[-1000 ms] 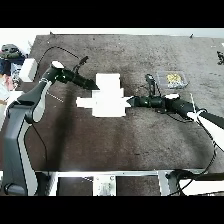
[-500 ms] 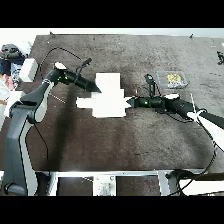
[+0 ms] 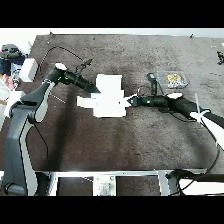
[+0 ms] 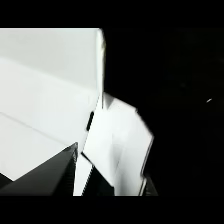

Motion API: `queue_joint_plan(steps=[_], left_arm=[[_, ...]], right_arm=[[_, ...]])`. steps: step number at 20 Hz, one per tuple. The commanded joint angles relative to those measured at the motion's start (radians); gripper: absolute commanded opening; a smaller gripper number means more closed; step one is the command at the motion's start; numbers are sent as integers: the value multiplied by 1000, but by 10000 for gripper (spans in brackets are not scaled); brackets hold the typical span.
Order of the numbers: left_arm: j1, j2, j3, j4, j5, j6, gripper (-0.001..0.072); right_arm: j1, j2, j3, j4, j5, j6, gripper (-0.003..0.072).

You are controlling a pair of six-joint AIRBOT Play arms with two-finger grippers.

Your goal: Fold the box and place the chain.

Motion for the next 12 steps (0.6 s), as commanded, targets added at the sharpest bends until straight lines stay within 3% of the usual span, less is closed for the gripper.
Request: queue_joint_plan(steps=[1,4,8,12], left_arm=[[0,1,1,-68,-3,288,9],[0,1,1,-128,41,506,9],[0,1,0,-106,142,563,9],[-6,0,-10,-77,165,580,9]], right_arm=[[-65,64,1,0,-5,2,387],[-130,92,1,0,-4,5,387],[-153,92,0,-5,1,4,386],[-153,91,0,-4,0,1,387]])
